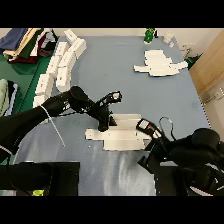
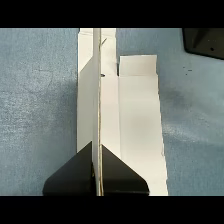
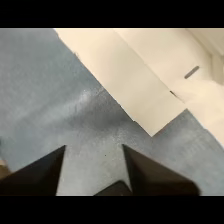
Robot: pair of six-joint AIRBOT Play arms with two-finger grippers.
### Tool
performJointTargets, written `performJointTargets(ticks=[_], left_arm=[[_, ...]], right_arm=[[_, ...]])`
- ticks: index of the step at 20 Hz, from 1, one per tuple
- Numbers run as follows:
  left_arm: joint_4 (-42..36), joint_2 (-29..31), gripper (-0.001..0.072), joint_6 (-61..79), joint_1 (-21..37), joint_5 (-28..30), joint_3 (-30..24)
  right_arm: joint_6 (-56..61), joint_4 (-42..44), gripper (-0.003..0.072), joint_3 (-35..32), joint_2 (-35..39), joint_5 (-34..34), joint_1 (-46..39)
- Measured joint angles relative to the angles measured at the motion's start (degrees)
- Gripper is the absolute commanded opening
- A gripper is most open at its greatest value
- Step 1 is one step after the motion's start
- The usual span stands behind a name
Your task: Fold the box.
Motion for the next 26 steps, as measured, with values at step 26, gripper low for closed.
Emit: performJointTargets(ticks=[26], left_arm=[[0.00,0.00,0.0015,0.00,0.00,0.00,0.00]], right_arm=[[14.56,-41.31,0.0670,2.64,-15.39,15.02,13.00]])
